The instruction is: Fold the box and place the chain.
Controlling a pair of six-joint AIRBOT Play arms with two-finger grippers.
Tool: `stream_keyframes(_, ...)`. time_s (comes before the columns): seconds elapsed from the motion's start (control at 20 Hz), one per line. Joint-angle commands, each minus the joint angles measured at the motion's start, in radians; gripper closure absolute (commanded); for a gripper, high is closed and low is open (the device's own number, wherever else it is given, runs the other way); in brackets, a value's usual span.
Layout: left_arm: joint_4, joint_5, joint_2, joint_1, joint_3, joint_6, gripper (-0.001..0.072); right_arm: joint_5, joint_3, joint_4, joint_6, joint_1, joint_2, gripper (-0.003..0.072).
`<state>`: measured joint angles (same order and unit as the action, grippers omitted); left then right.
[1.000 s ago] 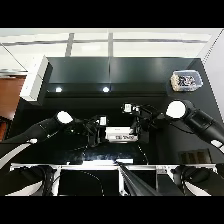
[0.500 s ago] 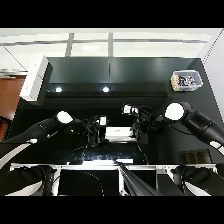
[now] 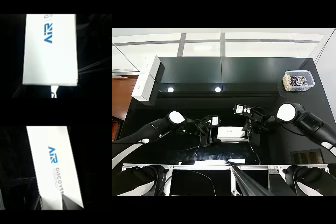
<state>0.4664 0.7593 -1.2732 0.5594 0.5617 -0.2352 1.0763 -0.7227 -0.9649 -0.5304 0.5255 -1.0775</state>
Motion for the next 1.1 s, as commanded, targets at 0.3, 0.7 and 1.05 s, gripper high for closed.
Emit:
stream_keyframes(0.3,0.000,0.000,-0.001,0.001,0.000,0.000,0.0217,0.068,0.014,0.067,-0.111,-0.011,0.016,0.0363)
stream_keyframes(0.7,0.000,0.000,-0.001,0.001,0.000,0.000,0.0218,0.058,0.103,0.352,-0.584,-0.109,0.042,0.0649)
stream_keyframes(1.05,0.000,0.000,-0.001,0.001,0.000,0.000,0.0218,-0.067,0.159,0.497,-0.574,-0.100,0.006,0.0649)
